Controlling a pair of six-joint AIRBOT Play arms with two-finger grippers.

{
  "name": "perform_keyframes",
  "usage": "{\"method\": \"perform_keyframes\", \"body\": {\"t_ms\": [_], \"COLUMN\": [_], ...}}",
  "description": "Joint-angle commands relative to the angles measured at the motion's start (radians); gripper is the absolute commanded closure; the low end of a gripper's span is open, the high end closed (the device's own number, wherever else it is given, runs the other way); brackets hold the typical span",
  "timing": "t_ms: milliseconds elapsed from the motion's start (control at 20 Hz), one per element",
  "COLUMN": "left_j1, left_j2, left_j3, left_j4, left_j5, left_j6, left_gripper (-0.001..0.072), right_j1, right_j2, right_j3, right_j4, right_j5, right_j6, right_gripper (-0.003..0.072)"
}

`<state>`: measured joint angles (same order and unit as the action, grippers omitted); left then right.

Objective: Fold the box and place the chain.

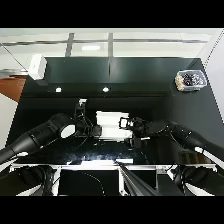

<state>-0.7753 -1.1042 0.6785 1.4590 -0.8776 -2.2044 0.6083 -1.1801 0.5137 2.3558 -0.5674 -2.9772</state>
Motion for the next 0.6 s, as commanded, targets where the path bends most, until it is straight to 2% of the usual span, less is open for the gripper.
{"method": "perform_keyframes", "body": {"t_ms": [0,100,150,200,350,550], "left_j1": [-0.02,-0.03,-0.038,-0.048,-0.061,-0.063], "left_j2": [-0.059,-0.109,-0.132,-0.147,-0.173,-0.218], "left_j3": [0.046,0.082,0.101,0.116,0.145,0.185], "left_j4": [0.05,0.047,0.047,0.048,0.047,0.047], "left_j5": [-0.048,-0.048,-0.05,-0.048,-0.053,-0.087], "left_j6": [-0.079,-0.079,-0.077,-0.078,-0.079,-0.082], "left_gripper": [0.0035,0.0037,0.007,0.0142,0.0235,0.0287], "right_j1": [0.001,0.001,0.001,0.001,0.001,0.001], "right_j2": [-0.001,-0.001,-0.001,-0.001,-0.001,-0.001], "right_j3": [0.0,0.0,0.0,0.0,0.0,0.0], "right_j4": [0.0,0.0,0.0,0.0,0.0,0.0], "right_j5": [-0.001,-0.001,-0.001,-0.001,-0.001,-0.001], "right_j6": [0.0,0.0,0.0,0.0,0.0,0.0], "right_gripper": [0.0335,0.0334,0.0335,0.0335,0.0334,0.0334]}}
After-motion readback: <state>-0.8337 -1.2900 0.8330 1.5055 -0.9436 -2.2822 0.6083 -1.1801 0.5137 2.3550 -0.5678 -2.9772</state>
